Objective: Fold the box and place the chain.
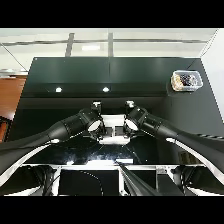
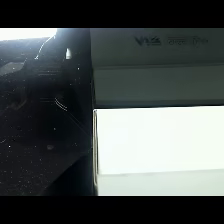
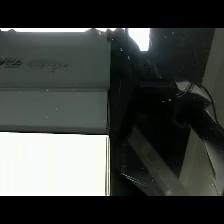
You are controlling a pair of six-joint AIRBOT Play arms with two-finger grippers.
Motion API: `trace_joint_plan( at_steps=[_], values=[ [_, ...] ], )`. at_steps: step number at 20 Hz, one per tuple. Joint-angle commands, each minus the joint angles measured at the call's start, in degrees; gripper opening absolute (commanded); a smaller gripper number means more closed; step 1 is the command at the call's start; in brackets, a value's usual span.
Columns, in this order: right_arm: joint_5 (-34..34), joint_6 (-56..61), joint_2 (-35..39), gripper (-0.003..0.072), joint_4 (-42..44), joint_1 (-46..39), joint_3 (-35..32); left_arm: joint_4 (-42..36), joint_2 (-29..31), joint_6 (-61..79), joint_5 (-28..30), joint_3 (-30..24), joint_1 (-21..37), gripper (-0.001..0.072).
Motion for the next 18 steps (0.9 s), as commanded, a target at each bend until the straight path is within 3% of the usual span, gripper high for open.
trace_joint_plan(
  at_steps=[1, 2, 3, 7, 10, 15, 16, 17, 18],
  values=[
    [-0.26, -0.04, -0.07, 0.0062, 0.42, 0.02, 0.04, 0.02, -0.02, 0.13, 0.07, -0.02, 0.04, 0.0029],
    [0.17, -0.04, 0.02, 0.0268, 0.39, 0.02, 0.04, 0.02, -0.02, 0.13, 0.07, -0.02, 0.02, 0.0030],
    [0.87, -0.07, 0.09, 0.0280, 0.37, 0.02, 0.04, 0.00, -0.02, 0.13, 0.07, -0.02, 0.02, 0.0030],
    [2.64, -0.07, 0.09, 0.0277, 0.15, 0.15, 0.04, 0.02, -0.02, 0.13, 0.02, -0.02, 0.02, 0.0030],
    [2.21, -0.31, 0.09, 0.0012, 0.15, 0.17, 0.04, 0.02, -0.02, 0.13, 0.04, -0.02, 0.02, 0.0030],
    [1.99, -0.94, 0.09, 0.0018, 0.17, 0.20, 0.04, 0.02, -0.02, 0.13, 0.07, -0.02, 0.04, 0.0030],
    [1.97, -0.94, 0.09, 0.0059, 0.15, 0.20, 0.04, 0.02, -0.02, 0.13, 0.07, -0.02, 0.04, 0.0030],
    [2.08, -0.85, 0.13, 0.0173, 0.13, 0.17, 0.04, 0.02, -0.02, 0.13, 0.04, -0.02, 0.02, 0.0030],
    [1.95, -0.46, 0.33, 0.0176, 0.17, 0.20, 0.04, 0.02, -0.02, 0.13, 0.02, -0.02, 0.02, 0.0030]
  ],
)
